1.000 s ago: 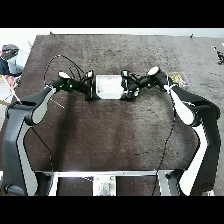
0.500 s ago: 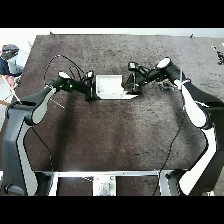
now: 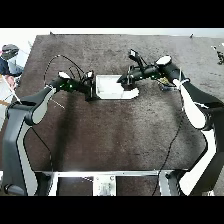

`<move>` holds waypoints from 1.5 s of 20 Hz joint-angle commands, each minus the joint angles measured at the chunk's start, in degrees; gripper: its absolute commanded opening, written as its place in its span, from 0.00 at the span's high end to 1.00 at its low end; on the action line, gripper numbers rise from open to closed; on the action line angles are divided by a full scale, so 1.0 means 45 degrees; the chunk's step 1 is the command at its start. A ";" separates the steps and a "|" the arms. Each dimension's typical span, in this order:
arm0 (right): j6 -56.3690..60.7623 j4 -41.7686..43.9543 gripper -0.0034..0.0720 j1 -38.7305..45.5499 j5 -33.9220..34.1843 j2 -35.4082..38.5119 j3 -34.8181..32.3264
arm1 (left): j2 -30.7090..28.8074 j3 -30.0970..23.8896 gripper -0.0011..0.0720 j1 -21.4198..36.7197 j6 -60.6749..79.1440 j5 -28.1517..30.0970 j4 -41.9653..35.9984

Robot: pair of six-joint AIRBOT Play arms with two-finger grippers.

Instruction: Fold the box and place the chain.

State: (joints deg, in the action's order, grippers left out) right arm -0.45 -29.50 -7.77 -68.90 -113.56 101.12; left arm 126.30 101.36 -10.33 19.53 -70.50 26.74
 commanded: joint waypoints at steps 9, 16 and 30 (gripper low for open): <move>0.0019 -0.0748 0.94 -0.0418 0.2511 -0.1175 0.0000 | 0.0000 0.0000 0.43 0.0005 0.0000 0.0005 0.0000; 0.0015 -0.0918 0.94 -0.0335 0.2516 -0.1156 0.0005 | 0.0000 0.0000 0.43 0.0005 0.0000 0.0010 0.0000; 0.0058 -0.4658 0.05 0.0374 -0.1268 0.0811 -0.0019 | 0.0000 0.0000 0.43 0.0005 0.0000 0.0005 0.0000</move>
